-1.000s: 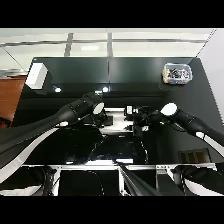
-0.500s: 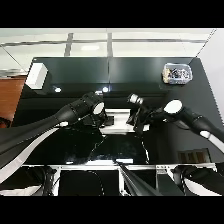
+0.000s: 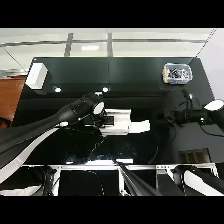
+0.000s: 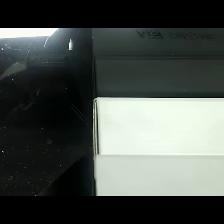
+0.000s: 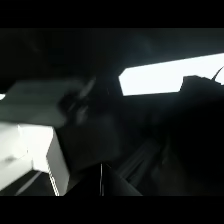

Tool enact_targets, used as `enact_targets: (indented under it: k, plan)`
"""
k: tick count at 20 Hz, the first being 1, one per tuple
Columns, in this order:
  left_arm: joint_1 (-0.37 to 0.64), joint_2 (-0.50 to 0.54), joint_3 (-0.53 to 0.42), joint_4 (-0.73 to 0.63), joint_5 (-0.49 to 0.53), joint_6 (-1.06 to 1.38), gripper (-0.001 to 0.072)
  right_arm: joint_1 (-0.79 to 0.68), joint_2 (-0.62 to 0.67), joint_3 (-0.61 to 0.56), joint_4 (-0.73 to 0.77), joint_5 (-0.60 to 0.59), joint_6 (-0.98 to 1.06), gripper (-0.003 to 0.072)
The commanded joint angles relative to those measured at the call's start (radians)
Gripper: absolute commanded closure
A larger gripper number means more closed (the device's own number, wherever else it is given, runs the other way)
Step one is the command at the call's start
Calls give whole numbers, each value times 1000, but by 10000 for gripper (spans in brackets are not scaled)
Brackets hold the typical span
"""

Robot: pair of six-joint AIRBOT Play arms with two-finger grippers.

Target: Fold the box and place the chain.

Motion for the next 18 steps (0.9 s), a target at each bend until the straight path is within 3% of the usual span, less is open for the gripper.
enact_targets:
  k: [1, 6, 9, 10, 11, 12, 15, 18]
  plan:
    - [1, 0, 1, -1, 3, 0, 684, 70, -106, -52, 130, -3, 21, 668]
    - [1, 0, 1, 0, 3, 0, 684, 260, -181, -49, 332, -95, -125, 668]
    - [1, 0, 1, -1, 3, 0, 684, 269, -181, -11, 329, 17, -148, 661]
    - [1, 0, 1, -1, 3, 0, 684, 269, -181, 11, 330, 61, -153, 417]
    - [1, 0, 1, -1, 3, 0, 684, 269, -181, 32, 329, 95, -158, 74]
    - [1, 0, 1, -1, 3, 0, 684, 269, -181, 57, 330, 127, -175, -4]
    - [1, 0, 1, -1, 2, 0, 684, 280, -181, 97, 335, 145, -171, 1]
    - [1, 0, 1, -1, -1, 0, 684, 331, -181, 127, 330, 103, -124, 274]
